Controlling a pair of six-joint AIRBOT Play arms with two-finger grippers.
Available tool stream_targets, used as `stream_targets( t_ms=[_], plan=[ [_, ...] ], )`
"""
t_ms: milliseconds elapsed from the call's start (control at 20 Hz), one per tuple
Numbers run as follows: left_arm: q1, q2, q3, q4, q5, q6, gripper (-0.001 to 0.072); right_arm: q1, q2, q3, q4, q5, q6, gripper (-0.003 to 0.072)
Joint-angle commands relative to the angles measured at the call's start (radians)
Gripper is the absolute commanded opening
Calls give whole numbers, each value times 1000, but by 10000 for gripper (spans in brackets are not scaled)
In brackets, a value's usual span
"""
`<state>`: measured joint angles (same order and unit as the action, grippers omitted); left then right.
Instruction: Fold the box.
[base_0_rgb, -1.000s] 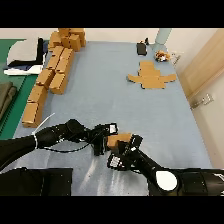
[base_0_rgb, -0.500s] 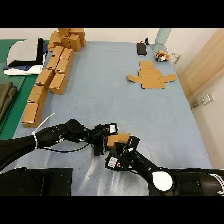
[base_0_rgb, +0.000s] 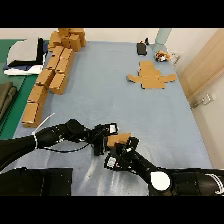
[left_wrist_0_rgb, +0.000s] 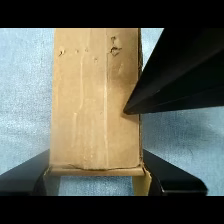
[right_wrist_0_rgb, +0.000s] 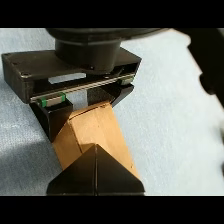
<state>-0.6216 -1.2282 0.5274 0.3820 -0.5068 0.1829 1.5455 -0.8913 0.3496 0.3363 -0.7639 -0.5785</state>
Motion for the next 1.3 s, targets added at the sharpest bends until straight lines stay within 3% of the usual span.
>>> stream_targets(
  t_ms=[0, 1250],
  plan=[
    [0, 0, 1, 0, 0, 0, 543, 0, -1, 0, 1, 0, 4, 5],
    [0, 0, 1, 0, 0, 0, 543, 0, -26, 0, 27, 4, 14, 4]
  ],
)
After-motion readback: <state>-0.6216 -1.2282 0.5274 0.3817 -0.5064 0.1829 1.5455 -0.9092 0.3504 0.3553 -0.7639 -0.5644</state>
